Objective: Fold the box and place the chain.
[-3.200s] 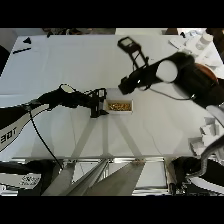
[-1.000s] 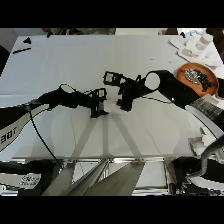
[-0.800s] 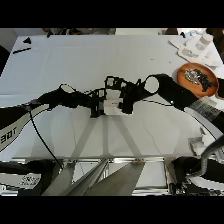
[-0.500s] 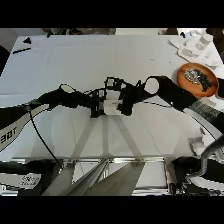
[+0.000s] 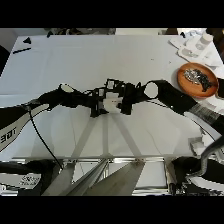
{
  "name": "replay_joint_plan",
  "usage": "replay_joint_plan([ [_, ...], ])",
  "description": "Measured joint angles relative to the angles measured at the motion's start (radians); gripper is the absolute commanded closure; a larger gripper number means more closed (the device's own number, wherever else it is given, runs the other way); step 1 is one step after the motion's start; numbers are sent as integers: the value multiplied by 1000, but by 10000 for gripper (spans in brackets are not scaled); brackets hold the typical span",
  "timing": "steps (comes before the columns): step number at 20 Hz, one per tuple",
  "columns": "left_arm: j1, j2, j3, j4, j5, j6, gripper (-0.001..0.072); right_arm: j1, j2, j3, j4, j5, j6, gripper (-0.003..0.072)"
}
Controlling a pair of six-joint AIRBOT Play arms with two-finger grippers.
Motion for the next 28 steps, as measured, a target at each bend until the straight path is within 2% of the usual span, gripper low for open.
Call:
replay_joint_plan([
  [1, 0, 0, 0, 0, -1, 0, 392, 2, 10, -1, -10, -8, 4, 298],
  [5, -1, 0, 0, 5, -12, 4, 392, 6, 27, -2, -34, -23, 11, 299],
  [7, -1, 0, 0, 4, -12, 4, 392, 7, 26, -2, -39, -19, 15, 365],
  [9, -1, 0, 0, 4, -11, 4, 392, 9, 18, -4, -39, -11, 30, 368],
  [13, -1, 0, 0, 4, -10, 4, 392, 24, 5, -18, -43, -1, 45, 349],
  [15, -1, 0, 0, 4, -10, 5, 392, 29, 2, -24, -42, 4, 50, 258],
  [20, -1, 0, 0, 5, -11, 5, 392, 34, 0, -28, -41, 25, 53, 241],
  [21, -1, 0, 0, 5, -11, 5, 392, 35, 0, -29, -42, 30, 54, 193],
  [28, -1, 0, 0, 3, -9, 5, 392, 36, 64, -29, -51, 12, 57, 194],
])
